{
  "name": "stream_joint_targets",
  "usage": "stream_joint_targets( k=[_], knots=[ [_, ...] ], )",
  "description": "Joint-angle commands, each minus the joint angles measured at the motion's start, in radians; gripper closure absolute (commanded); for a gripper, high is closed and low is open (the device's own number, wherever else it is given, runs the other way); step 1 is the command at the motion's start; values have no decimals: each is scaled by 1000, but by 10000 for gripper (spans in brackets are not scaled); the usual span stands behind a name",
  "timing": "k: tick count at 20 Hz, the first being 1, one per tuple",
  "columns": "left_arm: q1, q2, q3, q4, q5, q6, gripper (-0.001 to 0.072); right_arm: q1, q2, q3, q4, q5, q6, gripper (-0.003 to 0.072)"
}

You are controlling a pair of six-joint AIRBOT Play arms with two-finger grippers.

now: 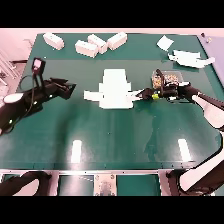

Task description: Fold the box and place the chain.

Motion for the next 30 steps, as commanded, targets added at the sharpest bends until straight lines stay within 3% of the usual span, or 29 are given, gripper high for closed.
stream_joint_targets(
  k=[1, 5, 7, 19, 24, 26, 30],
  knots=[
    [3, -171, 171, 214, -128, -201, 179, 6, 1, 1, 5, 6, -1, 691],
    [3, -313, 311, 347, -237, -312, 179, 13, 1, 1, 5, 4, -1, 690],
    [3, -396, 388, 353, -313, -330, 178, 13, 2, 1, 4, 4, -1, 690],
    [3, -711, 715, 381, -494, -443, 179, 13, 5, 24, 4, 3, -1, 690],
    [3, -737, 727, 316, -402, -442, 179, 13, 5, 29, 3, 3, -1, 690],
    [3, -737, 735, 300, -476, -440, 180, 13, 5, 29, 1, 3, 0, 689],
    [-5, -740, 736, 260, -490, -402, 180, 13, 5, 29, 0, 3, 18, 689]
  ],
)
